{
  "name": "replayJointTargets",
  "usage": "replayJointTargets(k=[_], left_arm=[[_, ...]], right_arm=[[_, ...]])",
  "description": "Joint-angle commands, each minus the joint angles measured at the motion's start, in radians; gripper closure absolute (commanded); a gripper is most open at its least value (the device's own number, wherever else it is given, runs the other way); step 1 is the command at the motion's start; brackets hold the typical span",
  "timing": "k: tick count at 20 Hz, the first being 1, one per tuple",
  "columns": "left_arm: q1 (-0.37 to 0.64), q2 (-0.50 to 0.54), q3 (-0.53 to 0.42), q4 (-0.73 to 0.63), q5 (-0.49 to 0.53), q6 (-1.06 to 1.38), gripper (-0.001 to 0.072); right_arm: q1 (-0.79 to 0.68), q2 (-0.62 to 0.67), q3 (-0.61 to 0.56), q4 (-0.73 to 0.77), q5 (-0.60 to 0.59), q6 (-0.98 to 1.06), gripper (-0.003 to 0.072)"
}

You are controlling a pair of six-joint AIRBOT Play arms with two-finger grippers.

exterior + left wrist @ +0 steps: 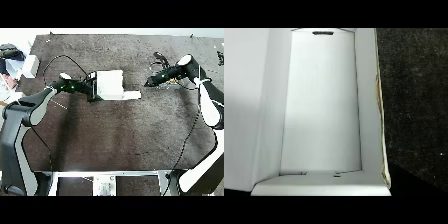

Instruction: Fold the box and place the chain.

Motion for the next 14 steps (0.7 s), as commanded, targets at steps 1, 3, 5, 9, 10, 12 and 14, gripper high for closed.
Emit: replayJointTargets(k=[1,3,5,9,10,12,14], left_arm=[[0.001,0.000,0.000,0.000,0.000,0.000,0.0306],[0.001,0.000,0.000,0.000,0.000,0.000,0.0305],[0.001,0.000,0.000,0.000,0.000,0.000,0.0306],[0.001,0.000,0.000,0.000,0.000,0.000,0.0306],[0.001,0.000,0.000,0.000,0.000,0.000,0.0306],[0.001,0.000,0.000,0.000,0.000,0.000,0.0306],[0.001,0.000,0.000,0.000,0.000,0.000,0.0306]], right_arm=[[-0.031,-0.039,-0.001,0.014,0.034,0.127,0.0673],[-0.030,-0.055,-0.021,0.051,0.034,0.128,0.0673],[-0.029,-0.057,-0.062,0.070,0.021,0.121,0.0673],[-0.021,-0.057,-0.136,0.117,-0.010,0.079,0.0673],[-0.014,-0.057,-0.146,0.140,-0.015,0.064,0.0673],[0.009,-0.058,-0.150,0.156,-0.020,0.060,0.0672],[0.027,-0.054,-0.150,0.212,-0.011,0.036,0.0531]])
